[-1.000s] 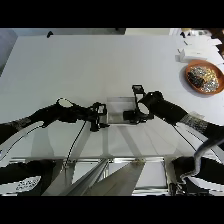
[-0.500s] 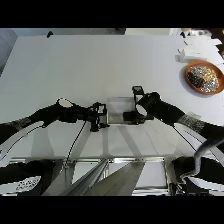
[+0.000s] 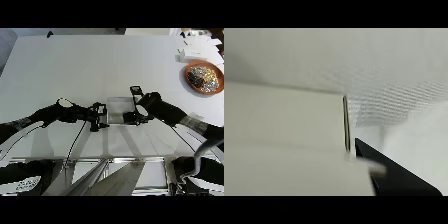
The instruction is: Fold the box and place the chain.
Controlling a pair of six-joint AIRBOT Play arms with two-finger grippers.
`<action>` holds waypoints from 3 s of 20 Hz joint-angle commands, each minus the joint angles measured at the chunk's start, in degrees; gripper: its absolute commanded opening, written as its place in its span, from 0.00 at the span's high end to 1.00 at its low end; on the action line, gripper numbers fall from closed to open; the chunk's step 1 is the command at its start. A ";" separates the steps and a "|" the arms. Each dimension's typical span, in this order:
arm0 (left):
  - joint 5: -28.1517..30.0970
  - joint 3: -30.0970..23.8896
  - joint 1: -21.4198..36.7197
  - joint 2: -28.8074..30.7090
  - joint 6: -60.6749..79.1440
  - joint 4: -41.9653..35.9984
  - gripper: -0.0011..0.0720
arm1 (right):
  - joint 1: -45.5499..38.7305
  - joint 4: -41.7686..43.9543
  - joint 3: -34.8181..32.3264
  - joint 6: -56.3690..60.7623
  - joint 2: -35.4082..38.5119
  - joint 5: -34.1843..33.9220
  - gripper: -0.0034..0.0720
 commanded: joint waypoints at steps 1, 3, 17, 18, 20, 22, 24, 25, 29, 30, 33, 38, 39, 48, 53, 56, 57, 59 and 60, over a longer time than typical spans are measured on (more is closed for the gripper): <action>0.04 -0.02 0.02 0.04 -0.04 -0.02 0.68 | -0.02 -2.10 0.85 -6.23 4.04 4.26 0.48; 0.02 -0.02 0.02 0.04 -0.04 -0.02 0.68 | -0.15 -4.17 2.14 -9.14 7.98 7.02 0.48; 0.04 -0.02 0.02 0.04 -0.04 -0.02 0.68 | -55.54 -6.60 19.10 -37.51 5.14 -2.23 0.67; 0.04 -0.02 0.02 0.04 -0.04 -0.02 0.68 | -58.23 -6.62 20.48 -38.47 2.25 -2.97 0.67; 0.04 -0.02 0.02 0.04 -0.04 -0.02 0.68 | -61.57 -6.40 23.26 -38.86 -3.10 -4.00 0.67; 0.04 -0.02 0.02 0.04 -0.04 -0.02 0.68 | -62.49 -5.42 25.73 -40.19 -7.67 -4.79 0.67; 0.04 -0.02 0.02 0.04 -0.04 -0.02 0.68 | -62.51 -3.56 28.22 -40.22 -11.80 -5.07 0.67; 0.04 -0.02 0.02 0.04 -0.04 -0.02 0.68 | -62.51 -2.32 29.07 -40.19 -13.57 -5.40 0.67; 0.07 -0.02 0.02 0.04 -0.04 -0.02 0.68 | -62.51 0.74 29.29 -40.13 -17.53 -6.60 0.67; 0.04 -0.02 0.02 0.04 -0.04 -0.04 0.68 | -62.51 0.70 29.29 -40.15 -18.12 -6.80 0.67; 0.04 -0.02 0.02 0.04 -0.04 -0.02 0.68 | -62.51 0.85 29.29 -40.15 -19.04 -8.20 0.67; 0.04 -0.02 0.02 0.04 -0.04 -0.02 0.68 | -62.51 0.90 29.29 -40.17 -20.65 -9.03 0.67; 0.07 -0.02 0.02 0.04 -0.04 -0.02 0.68 | -62.51 0.90 29.29 -40.15 -20.76 -9.20 0.67; 0.04 -0.02 0.02 0.04 -0.04 -0.02 0.68 | -62.51 0.90 29.27 -41.09 -21.00 -11.63 0.82; 0.04 -0.02 0.02 0.04 -0.04 -0.02 0.68 | -62.51 0.85 29.29 -42.71 -20.26 -9.81 0.93; 0.04 -0.02 0.02 0.04 -0.04 -0.04 0.68 | -62.51 0.66 29.27 -43.30 -17.62 -9.99 0.94; 0.04 -0.02 0.02 0.04 -0.04 -0.02 0.68 | -62.51 0.63 29.29 -43.32 -16.55 -9.53 0.94; 0.04 -0.02 0.02 0.04 -0.04 -0.02 0.68 | -62.51 0.63 29.27 -43.60 -13.31 -7.04 0.94; 0.04 -0.02 0.02 0.04 -0.04 -0.02 0.68 | -62.49 0.90 29.29 -44.89 -10.86 -5.16 0.94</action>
